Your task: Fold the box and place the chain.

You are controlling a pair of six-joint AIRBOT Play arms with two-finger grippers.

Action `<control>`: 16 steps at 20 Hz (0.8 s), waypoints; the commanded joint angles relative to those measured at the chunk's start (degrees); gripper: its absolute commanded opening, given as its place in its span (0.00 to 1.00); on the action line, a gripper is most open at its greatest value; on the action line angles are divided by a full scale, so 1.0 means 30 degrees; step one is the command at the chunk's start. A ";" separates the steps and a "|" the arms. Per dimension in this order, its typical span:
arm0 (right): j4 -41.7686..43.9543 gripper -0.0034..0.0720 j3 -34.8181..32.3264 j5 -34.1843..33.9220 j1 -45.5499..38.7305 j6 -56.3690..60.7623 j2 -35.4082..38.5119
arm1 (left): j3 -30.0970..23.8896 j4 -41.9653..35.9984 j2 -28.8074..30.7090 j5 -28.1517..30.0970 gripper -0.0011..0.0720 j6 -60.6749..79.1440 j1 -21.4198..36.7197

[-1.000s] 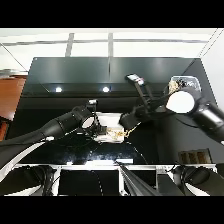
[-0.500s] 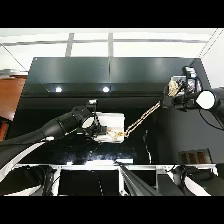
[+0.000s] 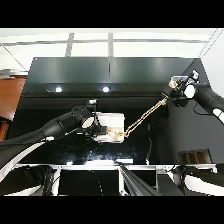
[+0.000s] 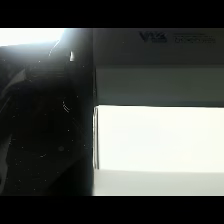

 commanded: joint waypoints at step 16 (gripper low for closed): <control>-0.0364 0.07 0.1668 0.0197 -0.0291 -0.1217 -0.1209 | 0.0015 0.0000 0.0000 -0.0095 0.06 0.0000 0.0000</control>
